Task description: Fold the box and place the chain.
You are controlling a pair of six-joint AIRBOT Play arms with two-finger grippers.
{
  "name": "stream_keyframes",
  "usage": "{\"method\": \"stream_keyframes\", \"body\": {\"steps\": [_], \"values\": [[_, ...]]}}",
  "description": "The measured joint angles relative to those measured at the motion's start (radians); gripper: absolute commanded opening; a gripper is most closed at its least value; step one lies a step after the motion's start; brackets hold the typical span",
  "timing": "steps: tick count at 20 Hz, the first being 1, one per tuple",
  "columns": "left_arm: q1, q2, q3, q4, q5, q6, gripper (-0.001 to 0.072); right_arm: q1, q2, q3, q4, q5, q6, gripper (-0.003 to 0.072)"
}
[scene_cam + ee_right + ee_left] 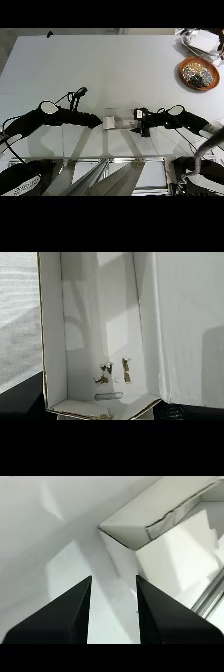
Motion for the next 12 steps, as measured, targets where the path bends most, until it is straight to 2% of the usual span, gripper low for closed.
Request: {"method": "stream_keyframes", "body": {"steps": [8,11,12], "values": [[-0.048,0.005,0.003,-0.074,0.018,0.035,0.0329,0.0,0.0,0.0,0.0,0.0,0.0,0.0397],[-0.055,0.005,0.003,-0.081,0.018,0.039,0.0362,0.0,0.0,0.0,0.0,0.0,0.0,0.0397],[-0.061,0.005,0.003,-0.082,0.018,0.039,0.0416,0.0,0.0,0.0,0.0,0.0,0.0,0.0397]]}}
